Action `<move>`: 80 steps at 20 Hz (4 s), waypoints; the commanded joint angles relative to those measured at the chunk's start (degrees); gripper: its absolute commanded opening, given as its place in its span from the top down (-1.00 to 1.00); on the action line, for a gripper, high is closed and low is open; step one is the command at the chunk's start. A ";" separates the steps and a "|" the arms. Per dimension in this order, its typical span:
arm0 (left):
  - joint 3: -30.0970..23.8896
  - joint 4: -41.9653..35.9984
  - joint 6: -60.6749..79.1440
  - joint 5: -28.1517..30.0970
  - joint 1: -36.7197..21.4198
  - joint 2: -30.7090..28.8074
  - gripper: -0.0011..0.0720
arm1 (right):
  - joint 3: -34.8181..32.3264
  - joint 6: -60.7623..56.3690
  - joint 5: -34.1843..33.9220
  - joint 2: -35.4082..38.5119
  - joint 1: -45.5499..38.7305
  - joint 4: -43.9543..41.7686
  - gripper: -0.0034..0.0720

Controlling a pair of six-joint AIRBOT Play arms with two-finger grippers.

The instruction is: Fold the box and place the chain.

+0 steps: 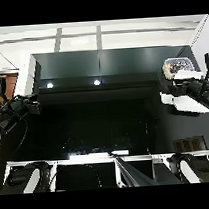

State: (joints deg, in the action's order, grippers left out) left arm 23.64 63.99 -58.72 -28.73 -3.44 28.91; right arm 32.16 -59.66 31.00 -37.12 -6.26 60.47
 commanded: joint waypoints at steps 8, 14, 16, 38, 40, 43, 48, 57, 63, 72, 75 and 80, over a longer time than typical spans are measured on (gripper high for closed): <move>-0.02 0.00 0.02 0.00 0.02 -0.04 0.89 | -0.04 -0.02 0.02 0.04 -0.04 0.00 0.87; -0.02 0.00 0.02 0.00 0.02 -0.04 0.89 | -0.04 -0.02 0.02 0.04 -0.04 0.00 0.87; -0.02 0.00 0.02 1.18 0.04 0.04 0.89 | -0.04 -0.11 0.02 0.04 -0.04 -0.11 0.87; -0.07 -12.46 -0.39 8.28 0.11 2.08 -0.95 | 14.34 -18.14 6.69 -18.80 -18.43 6.14 -0.97; -0.07 -12.41 -0.39 7.37 0.11 2.08 -0.95 | 21.07 -18.14 10.95 -22.53 -26.69 7.37 -0.97; -0.09 -12.41 -0.39 6.58 0.11 2.21 -0.95 | 27.45 -18.14 12.98 -26.10 -37.66 7.26 -0.97; -0.09 -12.41 -0.37 5.66 0.11 3.43 -0.95 | 31.69 -17.92 19.54 -33.42 -48.78 7.32 -0.97; -0.07 -12.44 -0.39 4.50 0.11 8.37 -0.95 | 40.44 0.17 35.06 -53.57 -49.94 7.13 -0.97; -0.07 -12.48 -0.44 4.22 0.11 8.46 -0.95 | 46.90 10.71 39.39 -59.82 -46.62 1.42 -0.59; -0.07 -12.52 -0.44 4.02 0.11 8.44 -0.95 | 46.86 6.60 45.29 -60.52 -46.29 4.57 0.87; -0.07 -12.50 -0.42 4.24 0.11 8.44 -0.95 | 46.86 6.56 49.62 -59.80 -44.92 4.00 0.88; -0.07 -12.52 -0.44 3.61 0.11 8.44 -0.95 | 40.65 9.38 51.15 -51.69 -40.76 -10.43 0.88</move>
State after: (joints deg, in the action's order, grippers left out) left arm 23.59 51.46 -59.11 -24.64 -3.33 37.30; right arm 76.38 -52.45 80.60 -93.08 -49.28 58.50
